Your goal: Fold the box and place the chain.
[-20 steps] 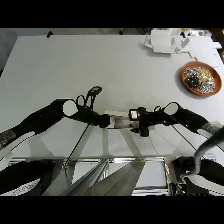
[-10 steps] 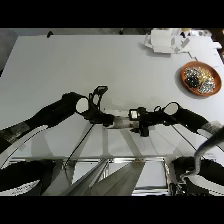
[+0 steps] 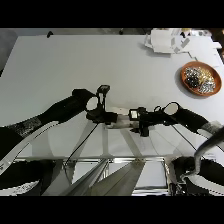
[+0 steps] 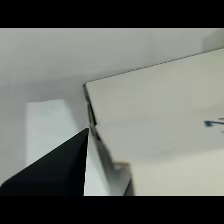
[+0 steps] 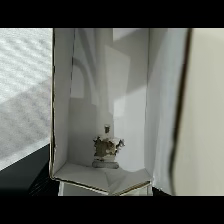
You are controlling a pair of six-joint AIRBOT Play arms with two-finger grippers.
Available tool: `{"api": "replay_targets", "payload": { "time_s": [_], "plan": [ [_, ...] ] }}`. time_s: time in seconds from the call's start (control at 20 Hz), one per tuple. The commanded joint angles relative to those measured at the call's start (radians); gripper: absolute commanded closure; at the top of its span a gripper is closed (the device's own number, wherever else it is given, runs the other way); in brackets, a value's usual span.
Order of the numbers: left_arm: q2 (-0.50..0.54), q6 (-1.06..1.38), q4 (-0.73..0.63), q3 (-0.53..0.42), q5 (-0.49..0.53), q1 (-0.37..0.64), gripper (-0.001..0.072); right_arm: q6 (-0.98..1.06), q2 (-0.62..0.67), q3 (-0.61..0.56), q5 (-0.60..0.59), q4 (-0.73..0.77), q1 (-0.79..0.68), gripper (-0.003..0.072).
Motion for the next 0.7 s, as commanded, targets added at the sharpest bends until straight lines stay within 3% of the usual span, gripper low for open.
{"api": "replay_targets", "payload": {
  "time_s": [0.0,0.3,0.35,0.4,0.65],
  "plan": [
    [-0.005,-0.129,0.154,0.006,-0.078,-0.024,0.0382,0.0,0.0,0.0,0.0,0.0,0.0,0.039],
    [-0.005,-0.238,0.185,0.006,-0.042,-0.048,0.0393,0.0,0.0,0.0,0.0,0.0,0.0,0.039],
    [-0.007,-0.249,0.186,0.006,-0.029,-0.056,0.0453,0.0,0.0,0.0,0.0,0.0,0.0,0.039],
    [-0.011,-0.261,0.186,0.006,-0.021,-0.063,0.0469,0.0,0.0,0.0,0.0,0.0,0.0,0.039],
    [-0.054,-0.297,0.194,0.017,0.016,-0.089,0.0469,0.0,0.0,0.0,0.0,0.0,0.0,0.039]
  ]
}}
